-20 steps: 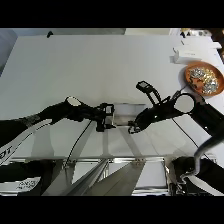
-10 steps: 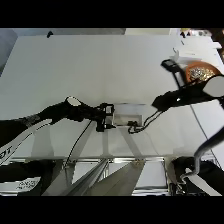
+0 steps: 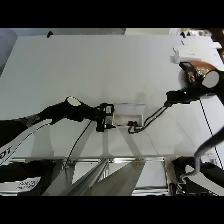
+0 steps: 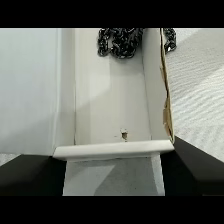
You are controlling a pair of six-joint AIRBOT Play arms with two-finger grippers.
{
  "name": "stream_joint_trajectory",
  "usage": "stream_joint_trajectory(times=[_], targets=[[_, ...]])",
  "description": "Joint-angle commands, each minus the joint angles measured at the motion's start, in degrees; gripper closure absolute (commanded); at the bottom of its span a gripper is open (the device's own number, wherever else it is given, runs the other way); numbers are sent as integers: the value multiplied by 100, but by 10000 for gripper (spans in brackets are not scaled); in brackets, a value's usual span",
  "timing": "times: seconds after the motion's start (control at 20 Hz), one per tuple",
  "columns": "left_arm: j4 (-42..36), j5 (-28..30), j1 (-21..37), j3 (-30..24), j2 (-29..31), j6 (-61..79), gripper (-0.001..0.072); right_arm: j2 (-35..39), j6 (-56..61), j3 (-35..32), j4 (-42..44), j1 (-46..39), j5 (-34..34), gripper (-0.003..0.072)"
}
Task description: Fold the box and place the chain.
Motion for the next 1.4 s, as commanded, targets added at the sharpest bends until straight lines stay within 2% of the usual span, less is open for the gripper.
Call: stream_joint_trajectory(times=[0.0, 0.45, 0.6, 1.05, 1.15, 1.3, 1.35], targets=[[2, 0, 2, 0, 4, 0, 457, -433, 247, -4, -175, -52, -216, 359], [0, 0, 2, 0, 4, 0, 457, -1069, 476, -7, -186, 103, -560, 368], [0, 0, 2, 0, 4, 0, 457, -1281, 479, -7, -291, 236, -603, 410], [0, 0, 2, 0, 4, 0, 457, -1335, 734, -7, -540, 240, -682, 427], [0, 0, 2, 0, 4, 0, 457, -1346, 737, -7, -533, 240, -728, 467], [2, 0, 2, 0, 4, 2, 457, -1370, 761, -7, -529, 282, -831, 468], [0, 0, 2, 0, 4, 0, 457, -1405, 756, -7, -531, 326, -837, 499]])
